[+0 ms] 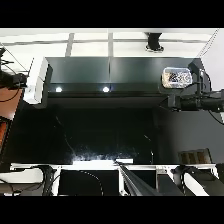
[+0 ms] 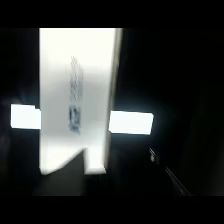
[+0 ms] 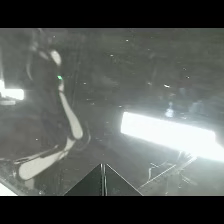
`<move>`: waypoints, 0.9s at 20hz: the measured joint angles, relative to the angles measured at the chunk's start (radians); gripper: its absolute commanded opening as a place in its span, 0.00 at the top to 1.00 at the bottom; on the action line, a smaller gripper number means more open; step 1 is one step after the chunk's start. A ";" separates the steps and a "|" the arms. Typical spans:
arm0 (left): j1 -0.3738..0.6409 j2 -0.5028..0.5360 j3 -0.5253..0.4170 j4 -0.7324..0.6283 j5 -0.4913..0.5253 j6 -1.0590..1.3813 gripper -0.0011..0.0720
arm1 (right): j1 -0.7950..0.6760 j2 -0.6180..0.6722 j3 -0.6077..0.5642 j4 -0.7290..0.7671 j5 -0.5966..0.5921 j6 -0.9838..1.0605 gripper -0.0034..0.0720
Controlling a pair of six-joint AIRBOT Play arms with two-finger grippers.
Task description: Fold the box and place the chain.
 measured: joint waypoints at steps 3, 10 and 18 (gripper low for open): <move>-0.034 0.171 -0.086 -0.024 -0.064 -0.045 0.95 | -0.024 0.047 -0.007 -0.117 -0.012 0.029 0.94; -0.320 0.673 -0.657 -0.077 0.300 -0.074 0.95 | -0.032 0.196 -0.221 -0.409 -0.312 0.169 0.93; -0.434 0.821 -0.929 -0.079 0.504 -0.084 0.95 | -0.032 0.217 -0.347 -0.455 -0.474 0.187 0.93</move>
